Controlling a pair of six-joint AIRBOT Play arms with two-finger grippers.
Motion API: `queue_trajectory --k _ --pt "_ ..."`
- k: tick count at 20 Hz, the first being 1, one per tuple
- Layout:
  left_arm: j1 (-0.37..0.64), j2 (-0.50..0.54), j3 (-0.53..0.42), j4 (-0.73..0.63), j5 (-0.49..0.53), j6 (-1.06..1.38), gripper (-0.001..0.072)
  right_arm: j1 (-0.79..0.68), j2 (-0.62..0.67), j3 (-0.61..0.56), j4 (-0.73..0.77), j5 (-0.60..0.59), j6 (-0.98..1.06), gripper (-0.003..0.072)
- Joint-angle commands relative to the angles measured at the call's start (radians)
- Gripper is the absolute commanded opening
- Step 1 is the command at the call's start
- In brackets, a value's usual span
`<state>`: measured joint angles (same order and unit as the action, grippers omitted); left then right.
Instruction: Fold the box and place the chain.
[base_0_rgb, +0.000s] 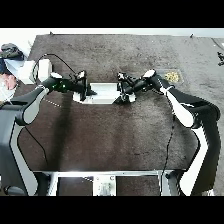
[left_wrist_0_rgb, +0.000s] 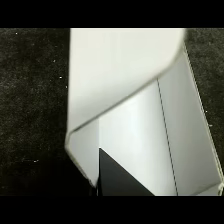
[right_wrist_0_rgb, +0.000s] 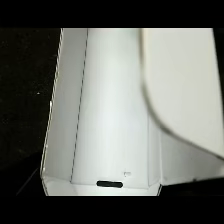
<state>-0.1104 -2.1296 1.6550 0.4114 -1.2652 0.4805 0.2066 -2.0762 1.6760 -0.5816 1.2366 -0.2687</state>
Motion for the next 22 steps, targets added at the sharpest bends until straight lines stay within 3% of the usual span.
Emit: queue_trajectory --k 1,17,18,22 --pt "0.001 0.001 0.000 -0.001 0.001 0.000 0.0013 0.000 -0.019 0.016 0.010 0.024 0.000 0.0653" --pt "0.001 0.001 0.000 -0.001 0.001 0.000 0.0012 0.000 -0.043 0.018 0.006 -0.051 0.016 0.0651" --pt "0.001 0.001 0.000 -0.001 0.001 0.000 0.0013 0.000 -0.043 0.017 0.005 -0.050 0.021 0.0590" --pt "0.001 0.001 0.000 -0.001 0.001 0.000 0.0013 0.000 -0.043 0.017 0.005 -0.046 0.023 0.0579"
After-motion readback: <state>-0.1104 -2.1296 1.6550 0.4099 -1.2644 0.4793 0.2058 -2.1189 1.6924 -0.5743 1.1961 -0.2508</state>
